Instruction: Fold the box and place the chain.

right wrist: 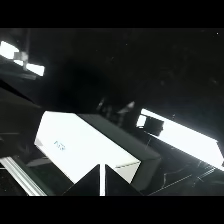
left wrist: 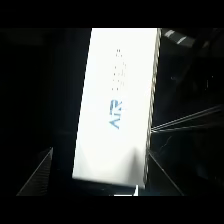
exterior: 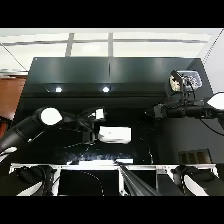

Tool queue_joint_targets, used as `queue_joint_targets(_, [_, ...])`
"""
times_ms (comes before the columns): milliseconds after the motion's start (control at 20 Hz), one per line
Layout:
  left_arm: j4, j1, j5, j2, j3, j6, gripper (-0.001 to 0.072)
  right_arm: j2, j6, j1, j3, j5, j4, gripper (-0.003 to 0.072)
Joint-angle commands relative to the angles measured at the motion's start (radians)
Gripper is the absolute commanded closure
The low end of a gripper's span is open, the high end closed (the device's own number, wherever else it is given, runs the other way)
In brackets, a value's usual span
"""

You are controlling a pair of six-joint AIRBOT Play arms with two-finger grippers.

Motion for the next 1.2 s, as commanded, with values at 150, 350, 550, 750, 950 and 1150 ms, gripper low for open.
queue_joint_targets(150, [-0.006, -0.115, 0.022, -0.194, 0.156, -0.043, 0.0005, 0.002, 0.001, -0.003, 0.001, -0.018, -0.008, 0.064])
queue_joint_targets(350, [-0.008, -0.121, 0.021, -0.201, 0.159, -0.065, 0.0005, 0.002, 0.008, -0.003, 0.001, -0.026, -0.008, 0.064])
queue_joint_targets(550, [-0.004, -0.128, 0.013, -0.209, 0.159, -0.076, 0.0005, 0.002, 0.008, -0.003, 0.001, -0.036, -0.008, 0.064])
queue_joint_targets(750, [0.042, -0.152, 0.013, -0.215, 0.159, -0.098, 0.0005, 0.002, 0.008, -0.003, 0.001, -0.034, -0.008, 0.064])
queue_joint_targets(950, [0.049, -0.171, 0.02, -0.216, 0.159, -0.122, 0.0005, 0.002, 0.008, -0.003, 0.001, -0.037, -0.008, 0.064])
queue_joint_targets(1150, [0.052, -0.172, 0.026, -0.224, 0.159, -0.148, 0.0005, 0.002, 0.008, -0.003, 0.001, -0.039, -0.008, 0.064])
